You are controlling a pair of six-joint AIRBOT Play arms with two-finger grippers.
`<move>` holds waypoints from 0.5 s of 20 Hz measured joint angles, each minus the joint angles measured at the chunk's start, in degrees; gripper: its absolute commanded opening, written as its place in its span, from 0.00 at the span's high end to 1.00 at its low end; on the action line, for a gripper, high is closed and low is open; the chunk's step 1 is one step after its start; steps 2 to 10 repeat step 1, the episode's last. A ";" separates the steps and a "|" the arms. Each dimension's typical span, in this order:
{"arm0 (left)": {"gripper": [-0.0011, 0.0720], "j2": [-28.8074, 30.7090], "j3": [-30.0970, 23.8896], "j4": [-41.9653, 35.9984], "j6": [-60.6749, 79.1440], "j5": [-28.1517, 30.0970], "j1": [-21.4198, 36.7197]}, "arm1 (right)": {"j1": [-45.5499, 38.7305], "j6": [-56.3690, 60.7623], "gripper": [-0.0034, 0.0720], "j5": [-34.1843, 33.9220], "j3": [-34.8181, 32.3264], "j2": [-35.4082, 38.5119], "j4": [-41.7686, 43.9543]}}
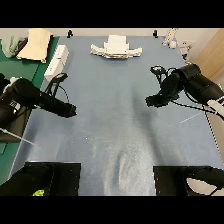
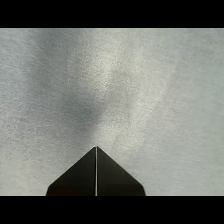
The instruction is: Fold the box.
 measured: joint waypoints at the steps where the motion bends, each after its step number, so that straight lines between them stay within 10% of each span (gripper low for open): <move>1: 0.97 0.68 -1.14 -0.04 -0.26 0.72 -1.29 | 0.00 0.00 0.94 0.00 0.00 0.00 0.00; 10: 0.97 0.68 -1.14 -0.04 -0.26 0.72 -1.29 | 0.00 0.00 0.94 0.00 0.00 0.00 0.00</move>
